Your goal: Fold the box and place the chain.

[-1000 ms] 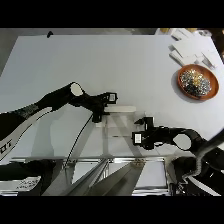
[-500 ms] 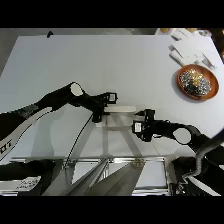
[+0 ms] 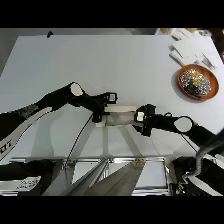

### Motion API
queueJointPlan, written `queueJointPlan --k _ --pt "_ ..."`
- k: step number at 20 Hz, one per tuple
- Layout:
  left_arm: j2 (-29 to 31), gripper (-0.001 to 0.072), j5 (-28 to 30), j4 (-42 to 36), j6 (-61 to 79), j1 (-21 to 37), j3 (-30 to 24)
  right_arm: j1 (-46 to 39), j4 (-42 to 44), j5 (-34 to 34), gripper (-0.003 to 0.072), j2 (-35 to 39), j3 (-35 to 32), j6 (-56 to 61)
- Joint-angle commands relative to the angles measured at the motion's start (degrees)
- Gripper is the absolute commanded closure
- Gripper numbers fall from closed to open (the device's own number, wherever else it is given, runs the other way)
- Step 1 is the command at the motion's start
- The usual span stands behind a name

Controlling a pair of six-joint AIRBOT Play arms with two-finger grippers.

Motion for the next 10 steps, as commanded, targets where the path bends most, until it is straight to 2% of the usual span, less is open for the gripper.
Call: queueJointPlan --k 1,4,10 --pt "0.04 0.07 0.02 0.02 0.04 -0.02 0.04 -3.69 3.76 4.87 -0.001 -3.56 2.25 -3.93" --pt "0.04 0.07 0.02 0.02 0.02 -0.02 0.07 -5.38 5.09 9.18 -0.001 -7.45 4.55 -6.67" --pt "0.04 0.07 0.04 0.02 0.04 -0.02 0.04 -5.73 8.11 12.37 -0.0006 -11.19 5.11 -14.49"
